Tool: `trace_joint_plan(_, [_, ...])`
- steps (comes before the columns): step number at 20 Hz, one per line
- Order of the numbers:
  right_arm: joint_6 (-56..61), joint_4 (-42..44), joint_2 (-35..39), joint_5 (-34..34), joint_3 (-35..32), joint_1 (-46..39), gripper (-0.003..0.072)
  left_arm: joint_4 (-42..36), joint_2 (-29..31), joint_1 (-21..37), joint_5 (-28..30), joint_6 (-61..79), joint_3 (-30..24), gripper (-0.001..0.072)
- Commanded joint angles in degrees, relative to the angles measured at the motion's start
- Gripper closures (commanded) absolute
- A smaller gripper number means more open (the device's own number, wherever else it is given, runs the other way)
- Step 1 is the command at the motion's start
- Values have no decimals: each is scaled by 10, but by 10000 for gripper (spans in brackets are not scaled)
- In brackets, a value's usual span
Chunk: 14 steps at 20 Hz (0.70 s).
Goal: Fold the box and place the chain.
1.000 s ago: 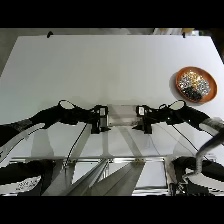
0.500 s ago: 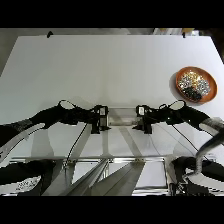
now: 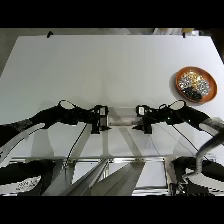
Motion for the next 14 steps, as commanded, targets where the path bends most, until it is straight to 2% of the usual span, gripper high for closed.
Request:
trace_joint_plan(1, [6,-1,0,2,0,0,266,0,0,0,0,0,1,459])
trace_joint_plan(2, [25,-14,2,-3,0,0,14,0,0,0,0,0,1,459])
trace_joint_plan(3, [53,-27,6,-5,1,0,-21,0,0,0,0,0,1,459])
trace_joint_plan(7, [172,-107,57,5,0,0,-16,0,0,0,0,0,1,459])
trace_joint_plan(12, [316,-260,174,15,0,0,13,0,0,0,0,0,1,459])
trace_joint_plan(14, [349,-266,228,18,0,0,31,0,0,0,0,0,1,459])
